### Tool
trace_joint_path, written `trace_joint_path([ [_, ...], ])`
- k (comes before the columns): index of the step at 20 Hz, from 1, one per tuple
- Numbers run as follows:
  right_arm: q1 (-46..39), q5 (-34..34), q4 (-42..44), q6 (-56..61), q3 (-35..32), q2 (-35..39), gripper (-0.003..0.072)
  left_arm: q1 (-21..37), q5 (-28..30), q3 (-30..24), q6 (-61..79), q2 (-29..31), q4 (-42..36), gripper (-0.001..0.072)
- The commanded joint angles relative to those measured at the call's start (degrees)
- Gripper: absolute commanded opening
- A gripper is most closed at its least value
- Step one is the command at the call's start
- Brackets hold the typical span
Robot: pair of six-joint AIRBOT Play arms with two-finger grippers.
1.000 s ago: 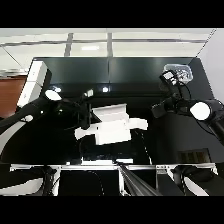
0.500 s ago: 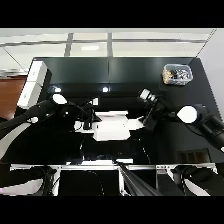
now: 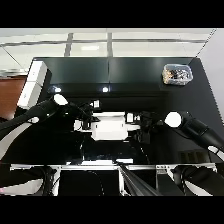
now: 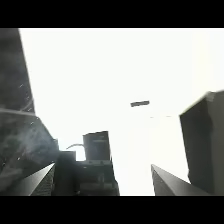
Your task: Fold the box and place the chain.
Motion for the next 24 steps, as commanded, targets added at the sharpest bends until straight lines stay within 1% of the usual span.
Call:
trace_joint_path([
  [1, 1.2, 1.6, 3.9, -7.0, -0.2, -1.4, 0.0667, 0.0, 0.2, 0.0, 0.0, 0.0, 0.2, 0.0028],
  [2, 2.2, 0.6, 5.7, -7.6, -0.2, -2.3, 0.0667, 0.0, 0.2, 0.0, 0.0, 0.0, 0.2, 0.0028],
  [4, 4.9, -3.5, 8.8, -7.5, -0.3, -4.5, 0.0667, 0.0, 0.1, 0.0, 0.0, 0.0, 0.2, 0.0028],
  [7, 7.2, -9.7, 16.2, -7.5, -0.3, -6.5, 0.0666, 0.0, -0.3, 0.0, 0.0, 0.0, 0.2, 0.0028],
  [10, 6.8, -14.2, 17.4, -7.5, -0.2, -5.4, 0.0666, 0.0, -0.3, 0.0, 0.0, 0.0, 0.2, 0.0028],
  [16, 4.5, -13.7, 11.0, -8.0, 0.4, -3.1, 0.0667, 0.0, -0.3, 0.0, 0.0, 0.0, -0.5, 0.0029],
  [19, 3.7, -14.7, 10.6, -8.6, 1.9, -3.1, 0.0666, 0.0, -0.3, 0.0, 0.0, 0.0, -0.5, 0.0029],
  [21, 1.3, -14.6, 10.7, -8.6, 2.3, -3.1, 0.0666, 0.0, -0.3, 0.0, 0.0, 0.0, -0.5, 0.0028],
  [24, -1.7, -12.3, 11.4, -9.0, 2.3, -3.2, 0.0667, 0.0, -0.3, 0.0, 0.0, 0.0, -0.5, 0.0028],
])
